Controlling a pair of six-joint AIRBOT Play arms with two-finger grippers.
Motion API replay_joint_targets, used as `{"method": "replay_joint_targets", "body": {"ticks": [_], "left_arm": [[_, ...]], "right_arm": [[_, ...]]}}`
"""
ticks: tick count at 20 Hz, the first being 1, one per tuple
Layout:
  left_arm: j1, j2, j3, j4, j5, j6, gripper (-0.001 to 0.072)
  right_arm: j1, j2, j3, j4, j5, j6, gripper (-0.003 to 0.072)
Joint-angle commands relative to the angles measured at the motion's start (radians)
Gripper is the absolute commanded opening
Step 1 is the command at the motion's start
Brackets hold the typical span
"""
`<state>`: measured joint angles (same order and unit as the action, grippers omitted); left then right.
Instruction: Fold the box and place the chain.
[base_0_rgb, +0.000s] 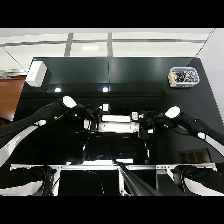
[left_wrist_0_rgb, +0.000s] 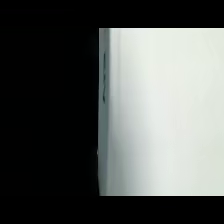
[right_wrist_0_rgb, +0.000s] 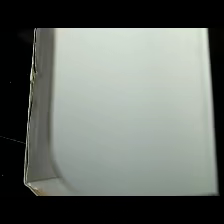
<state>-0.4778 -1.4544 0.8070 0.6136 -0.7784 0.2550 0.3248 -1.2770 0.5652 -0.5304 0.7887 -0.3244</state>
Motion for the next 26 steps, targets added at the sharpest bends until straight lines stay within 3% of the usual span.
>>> {"method": "replay_joint_targets", "body": {"ticks": [1, 10, 11, 12, 13, 18, 19, 20, 22, 23, 26], "left_arm": [[0.000, 0.000, 0.001, 0.000, -0.045, -0.002, 0.0027], [0.000, 0.000, 0.001, 0.000, -0.042, -0.001, 0.0027], [0.000, 0.000, 0.001, 0.000, -0.042, -0.001, 0.0027], [0.000, 0.000, 0.001, 0.000, -0.042, -0.001, 0.0027], [0.000, 0.000, 0.001, 0.000, -0.042, -0.001, 0.0027], [0.002, 0.007, 0.002, 0.003, -0.050, -0.088, 0.0034], [0.005, 0.021, 0.005, 0.018, -0.055, -0.142, 0.0154], [0.011, 0.045, 0.005, 0.050, -0.064, -0.182, 0.0373], [0.031, 0.117, 0.005, 0.156, -0.070, -0.343, 0.0667], [0.040, 0.159, 0.005, 0.212, -0.075, -0.436, 0.0703], [0.060, 0.282, 0.004, 0.343, -0.195, -0.751, 0.0700]], "right_arm": [[0.002, -0.009, 0.007, -0.015, -0.001, 0.021, 0.0708], [0.019, -0.012, 0.008, -0.058, -0.011, 0.049, 0.0707], [0.019, -0.012, 0.008, -0.058, -0.011, 0.049, 0.0654], [0.019, -0.012, 0.008, -0.060, -0.010, 0.049, 0.0514], [0.019, -0.012, 0.008, -0.064, -0.008, 0.048, 0.0475], [0.019, -0.012, 0.008, -0.065, -0.007, 0.048, 0.0475], [0.019, -0.012, 0.008, -0.065, -0.007, 0.048, 0.0475], [0.019, -0.012, 0.008, -0.065, -0.007, 0.048, 0.0475], [0.019, -0.011, 0.008, -0.065, -0.007, 0.048, 0.0474], [0.019, -0.012, 0.008, -0.065, -0.007, 0.048, 0.0473], [0.019, -0.011, 0.008, -0.065, -0.007, 0.048, 0.0472]]}}
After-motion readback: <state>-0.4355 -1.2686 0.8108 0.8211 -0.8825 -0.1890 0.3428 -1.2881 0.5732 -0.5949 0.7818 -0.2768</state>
